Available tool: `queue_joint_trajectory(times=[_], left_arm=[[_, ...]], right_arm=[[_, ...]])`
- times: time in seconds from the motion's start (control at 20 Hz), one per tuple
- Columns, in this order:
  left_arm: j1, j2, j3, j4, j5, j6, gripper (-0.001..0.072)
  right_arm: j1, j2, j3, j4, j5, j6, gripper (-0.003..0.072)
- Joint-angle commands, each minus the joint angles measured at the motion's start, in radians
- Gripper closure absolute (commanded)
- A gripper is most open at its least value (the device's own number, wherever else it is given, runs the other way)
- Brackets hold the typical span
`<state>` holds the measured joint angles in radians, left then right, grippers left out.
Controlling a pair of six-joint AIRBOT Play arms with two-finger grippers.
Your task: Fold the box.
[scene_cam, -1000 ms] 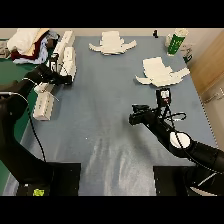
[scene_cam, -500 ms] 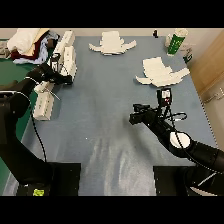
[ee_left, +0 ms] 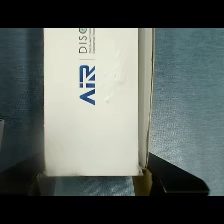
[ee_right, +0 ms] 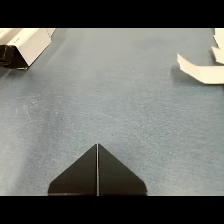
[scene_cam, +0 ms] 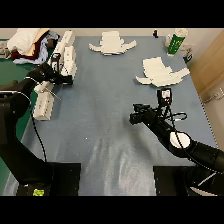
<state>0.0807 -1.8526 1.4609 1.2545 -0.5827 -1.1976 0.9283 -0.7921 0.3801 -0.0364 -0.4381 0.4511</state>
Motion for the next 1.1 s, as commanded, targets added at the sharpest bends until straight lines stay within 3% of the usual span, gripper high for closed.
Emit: queue_joint_trajectory(times=[0.0,0.25,0.65,0.7,0.75,0.8,0.9,1.05], left_arm=[[0.001,0.004,0.0,0.003,-0.021,-0.003,0.0027],[0.002,0.051,0.063,0.146,-0.184,-0.004,0.0017],[0.001,0.136,0.245,0.159,-0.543,-0.005,0.002],[0.0,0.153,0.27,0.155,-0.592,-0.031,0.0189],[0.0,0.17,0.291,0.155,-0.644,-0.058,0.0615],[0.0,0.188,0.306,0.156,-0.674,-0.053,0.0695],[0.0,0.237,0.309,0.151,-0.686,-0.075,0.0697],[-0.019,0.33,0.263,0.048,-0.689,-0.082,0.0698]], right_arm=[[0.0,0.0,0.001,0.0,-0.001,0.0,0.0669],[0.0,0.0,0.001,0.0,-0.001,0.0,0.067],[0.0,0.0,0.001,0.011,0.004,-0.001,0.0669],[0.0,0.0,0.001,0.021,0.005,-0.006,0.0669],[0.0,0.0,0.003,0.041,0.006,-0.027,0.067],[-0.001,-0.004,0.014,0.091,0.006,-0.079,0.067],[-0.027,-0.034,0.073,0.286,0.006,-0.271,0.067],[-0.104,-0.129,0.238,0.7,-0.001,-0.718,0.067]])
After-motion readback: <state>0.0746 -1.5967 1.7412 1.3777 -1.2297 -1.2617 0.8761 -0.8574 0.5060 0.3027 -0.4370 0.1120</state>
